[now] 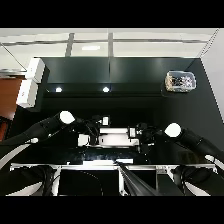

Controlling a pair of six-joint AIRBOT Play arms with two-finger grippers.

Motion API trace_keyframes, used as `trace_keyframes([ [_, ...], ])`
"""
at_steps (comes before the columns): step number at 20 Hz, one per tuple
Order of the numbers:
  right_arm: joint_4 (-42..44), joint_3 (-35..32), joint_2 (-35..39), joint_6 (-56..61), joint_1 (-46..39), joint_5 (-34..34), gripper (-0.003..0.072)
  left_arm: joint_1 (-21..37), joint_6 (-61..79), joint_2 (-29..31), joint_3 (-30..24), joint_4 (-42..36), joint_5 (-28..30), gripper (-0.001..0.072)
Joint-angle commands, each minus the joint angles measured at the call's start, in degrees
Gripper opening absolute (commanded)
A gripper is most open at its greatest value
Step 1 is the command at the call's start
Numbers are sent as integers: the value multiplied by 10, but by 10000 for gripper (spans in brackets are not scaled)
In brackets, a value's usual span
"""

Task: Fold the box and place the chain.

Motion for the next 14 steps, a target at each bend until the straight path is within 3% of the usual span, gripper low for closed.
trace_keyframes([
  [1, 5, -1, -3, -1, 0, -7, 628, 0, 1, 0, 1, 0, 0, 30],
  [14, 5, -3, -20, -1, 0, -19, 628, 0, 1, 0, 1, 0, 0, 30],
])
